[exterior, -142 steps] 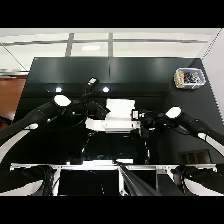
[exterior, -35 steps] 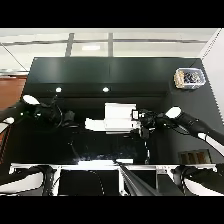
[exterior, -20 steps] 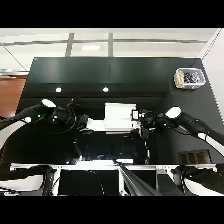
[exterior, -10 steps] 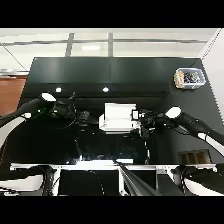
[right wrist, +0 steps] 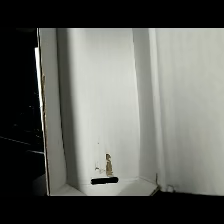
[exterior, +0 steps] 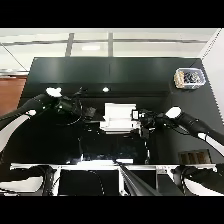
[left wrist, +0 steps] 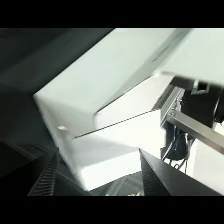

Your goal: Fold the box and place the chain.

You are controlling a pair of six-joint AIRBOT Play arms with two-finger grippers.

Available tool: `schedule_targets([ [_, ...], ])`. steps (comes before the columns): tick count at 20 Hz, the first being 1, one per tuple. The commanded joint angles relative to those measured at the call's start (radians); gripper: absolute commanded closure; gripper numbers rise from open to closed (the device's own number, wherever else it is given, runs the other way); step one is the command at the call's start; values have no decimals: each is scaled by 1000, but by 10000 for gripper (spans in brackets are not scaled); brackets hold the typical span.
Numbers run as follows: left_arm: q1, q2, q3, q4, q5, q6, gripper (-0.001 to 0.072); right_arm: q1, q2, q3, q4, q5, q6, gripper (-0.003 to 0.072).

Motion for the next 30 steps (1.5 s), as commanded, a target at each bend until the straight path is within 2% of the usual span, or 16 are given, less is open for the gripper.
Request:
schedule_targets([
  [1,-60,4,41,80,42,-156,142,0,-1,0,0,0,0,560],
  [3,-89,10,65,159,53,-253,142,0,-1,0,0,0,0,560],
  [12,-208,15,144,285,89,-507,161,0,-1,0,0,0,1,560],
  [20,-322,14,175,570,198,-816,162,0,-1,0,0,0,1,560],
  [26,-391,10,208,735,188,-951,162,0,-1,0,0,0,1,560],
  [30,-444,-11,246,930,95,-1126,161,0,-1,0,0,0,1,560],
])
